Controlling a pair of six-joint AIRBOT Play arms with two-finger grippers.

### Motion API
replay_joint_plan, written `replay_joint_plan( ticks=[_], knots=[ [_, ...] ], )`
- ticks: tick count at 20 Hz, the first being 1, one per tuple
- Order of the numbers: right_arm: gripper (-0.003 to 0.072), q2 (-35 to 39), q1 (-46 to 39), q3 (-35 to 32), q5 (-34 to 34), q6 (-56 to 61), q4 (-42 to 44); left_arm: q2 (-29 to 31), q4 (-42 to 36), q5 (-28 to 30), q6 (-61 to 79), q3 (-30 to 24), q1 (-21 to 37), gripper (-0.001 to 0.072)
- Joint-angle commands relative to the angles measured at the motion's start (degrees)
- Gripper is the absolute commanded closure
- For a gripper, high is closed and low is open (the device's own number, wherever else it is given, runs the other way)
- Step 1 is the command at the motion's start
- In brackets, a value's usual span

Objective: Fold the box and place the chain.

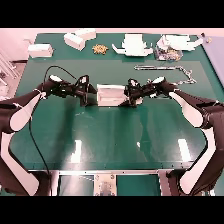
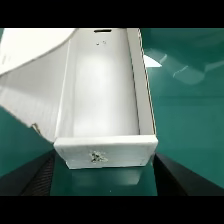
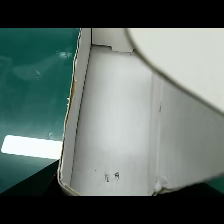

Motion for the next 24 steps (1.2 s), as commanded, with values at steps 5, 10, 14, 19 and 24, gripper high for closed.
replay_joint_plan(
  ticks=[5,10,14,19,24],
  knots=[
    [0.0211,0.0,0.0,0.0,0.0,0.1,0.0,-2.6,-1.5,-1.3,0.5,0.0,0.0,-0.0011],
    [0.0211,0.0,0.0,0.0,0.0,0.1,0.0,-2.8,-3.8,-1.2,1.9,0.0,-0.3,-0.0010],
    [0.0211,0.0,0.0,0.0,0.0,0.1,0.0,-2.8,-3.2,1.2,2.6,0.0,-1.9,-0.0010],
    [0.0211,0.0,0.0,0.0,0.0,0.1,0.0,-3.2,-3.8,0.2,1.8,0.1,-1.9,-0.0008],
    [0.0211,0.0,0.0,0.0,0.0,0.1,0.0,-3.7,-3.8,-0.5,-0.9,0.3,-1.9,-0.0008]
  ],
)
